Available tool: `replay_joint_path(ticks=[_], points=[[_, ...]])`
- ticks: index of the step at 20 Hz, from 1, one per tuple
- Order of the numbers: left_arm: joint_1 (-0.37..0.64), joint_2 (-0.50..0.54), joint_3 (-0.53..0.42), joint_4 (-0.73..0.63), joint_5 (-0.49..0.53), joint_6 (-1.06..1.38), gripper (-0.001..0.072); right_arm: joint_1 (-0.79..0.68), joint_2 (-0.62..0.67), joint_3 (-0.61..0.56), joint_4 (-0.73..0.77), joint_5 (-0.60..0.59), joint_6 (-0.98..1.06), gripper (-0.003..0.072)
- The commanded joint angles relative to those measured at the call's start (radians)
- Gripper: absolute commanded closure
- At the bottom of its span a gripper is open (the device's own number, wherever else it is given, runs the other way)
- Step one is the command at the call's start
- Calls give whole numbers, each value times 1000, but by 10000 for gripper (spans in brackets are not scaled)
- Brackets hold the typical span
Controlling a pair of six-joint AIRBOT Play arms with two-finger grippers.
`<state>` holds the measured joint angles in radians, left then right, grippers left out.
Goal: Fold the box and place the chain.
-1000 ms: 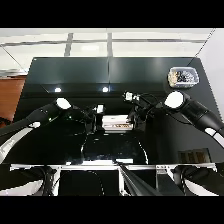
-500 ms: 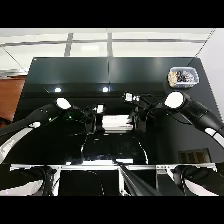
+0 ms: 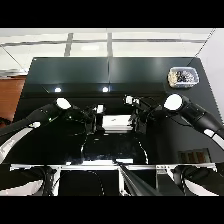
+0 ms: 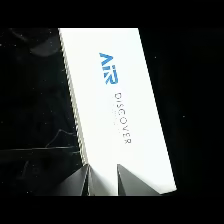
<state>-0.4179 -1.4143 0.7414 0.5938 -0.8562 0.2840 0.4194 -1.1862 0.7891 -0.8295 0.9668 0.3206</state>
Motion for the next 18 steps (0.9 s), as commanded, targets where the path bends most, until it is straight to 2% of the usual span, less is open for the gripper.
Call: replay_joint_path(ticks=[1, 3, 7, 8, 9, 14, 15, 18], points=[[0, -1, 0, 0, 0, 0, 415, 0, 8, 2, 11, -5, 8, 478], [0, -1, 0, 0, 0, 0, 415, 0, 30, 31, 11, 1, 103, 478], [0, -1, 0, 0, 0, 0, 415, 0, 60, 43, 32, 45, 462, 490], [0, -1, 0, 0, 0, 0, 415, 0, 59, 40, 45, 51, 553, 633], [0, -1, 0, 0, 0, 0, 415, 0, 58, 29, 91, 39, 627, 672], [0, -1, 0, 0, 0, 0, 415, 0, -27, -1, 437, -27, 671, 672], [0, -1, 0, 0, 0, 0, 415, 0, -60, -1, 468, -32, 671, 672], [0, -1, 0, 0, 0, 0, 415, 0, -134, -1, 420, -32, 677, 672]])
